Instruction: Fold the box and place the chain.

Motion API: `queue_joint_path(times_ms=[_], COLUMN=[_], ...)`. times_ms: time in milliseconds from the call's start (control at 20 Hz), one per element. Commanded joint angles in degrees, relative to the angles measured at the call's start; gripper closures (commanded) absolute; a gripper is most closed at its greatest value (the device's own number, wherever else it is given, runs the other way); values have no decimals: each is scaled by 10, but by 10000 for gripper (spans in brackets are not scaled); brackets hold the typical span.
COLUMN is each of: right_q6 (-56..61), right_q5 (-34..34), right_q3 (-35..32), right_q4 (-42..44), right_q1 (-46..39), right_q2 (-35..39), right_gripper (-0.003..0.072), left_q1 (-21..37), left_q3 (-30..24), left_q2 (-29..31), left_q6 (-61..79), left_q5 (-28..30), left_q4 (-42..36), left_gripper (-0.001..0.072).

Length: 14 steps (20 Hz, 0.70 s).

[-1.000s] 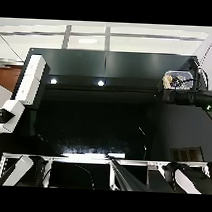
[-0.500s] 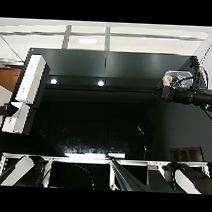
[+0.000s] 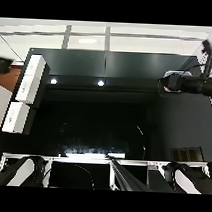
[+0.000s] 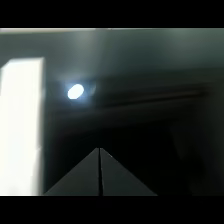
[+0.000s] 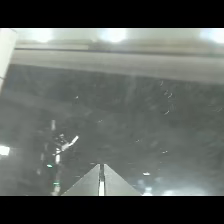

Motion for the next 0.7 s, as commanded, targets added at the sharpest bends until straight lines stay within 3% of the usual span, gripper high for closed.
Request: queue_joint_path(times_ms=[0,150,250,350,450,650], right_q6=[70,159,203,212,212,212], right_q5=[37,-94,-156,-216,-297,-315], right_q3=[87,48,-40,-143,-212,-221], right_q4=[-132,-270,-336,-361,-358,-361], right_q1=[0,15,21,19,20,19], right_q2=[5,70,117,135,129,127], right_gripper=[638,638,638,637,637,639], left_q1=[-196,-333,-376,-375,-352,-343], left_q3=[31,10,-63,-166,-222,-226], left_q2=[4,11,35,55,63,69], left_q6=[-109,-314,-348,-355,-370,-361], left_q5=[57,108,169,240,258,265], left_q4=[84,264,306,305,264,256], left_gripper=[680,680,679,677,677,677])
